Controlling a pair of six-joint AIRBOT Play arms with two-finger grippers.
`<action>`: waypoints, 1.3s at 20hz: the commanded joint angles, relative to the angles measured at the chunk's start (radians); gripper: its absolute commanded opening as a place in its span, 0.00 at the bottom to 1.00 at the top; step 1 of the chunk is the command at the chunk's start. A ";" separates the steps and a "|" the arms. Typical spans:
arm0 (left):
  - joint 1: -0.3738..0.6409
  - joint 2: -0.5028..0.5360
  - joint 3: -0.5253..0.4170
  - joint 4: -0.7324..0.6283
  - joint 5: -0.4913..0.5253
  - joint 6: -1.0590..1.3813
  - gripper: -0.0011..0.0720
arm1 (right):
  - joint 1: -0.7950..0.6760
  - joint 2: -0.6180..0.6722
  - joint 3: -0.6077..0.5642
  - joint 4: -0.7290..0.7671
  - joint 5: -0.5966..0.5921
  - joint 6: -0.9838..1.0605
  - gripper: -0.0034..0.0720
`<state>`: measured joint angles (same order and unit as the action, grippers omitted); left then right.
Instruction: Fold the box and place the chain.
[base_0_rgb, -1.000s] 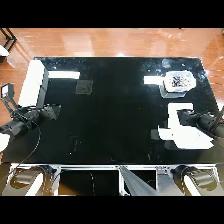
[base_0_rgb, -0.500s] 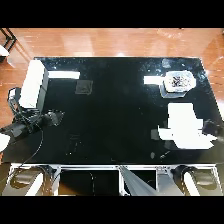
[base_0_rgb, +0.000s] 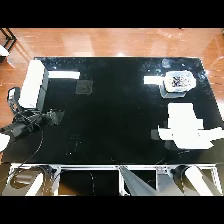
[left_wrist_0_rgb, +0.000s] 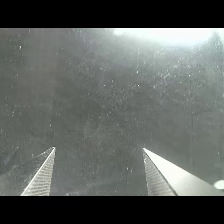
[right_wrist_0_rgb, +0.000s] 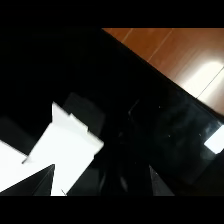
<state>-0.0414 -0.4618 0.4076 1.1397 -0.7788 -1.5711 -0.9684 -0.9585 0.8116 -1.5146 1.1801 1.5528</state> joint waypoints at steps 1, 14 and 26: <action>0.000 0.000 0.000 0.003 0.036 0.000 0.89 | -0.142 -0.235 0.180 0.194 0.126 -0.253 0.98; 0.000 0.000 0.000 -0.057 0.045 -0.037 0.89 | -0.195 -0.641 0.275 0.401 0.408 -0.567 0.98; 0.000 0.000 0.000 -0.079 0.045 -0.037 0.89 | -0.164 -0.680 0.275 0.421 0.350 -0.616 0.61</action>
<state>-0.0414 -0.4618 0.4076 1.0691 -0.7338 -1.6081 -1.1362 -1.6356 1.0863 -1.0935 1.5467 0.9550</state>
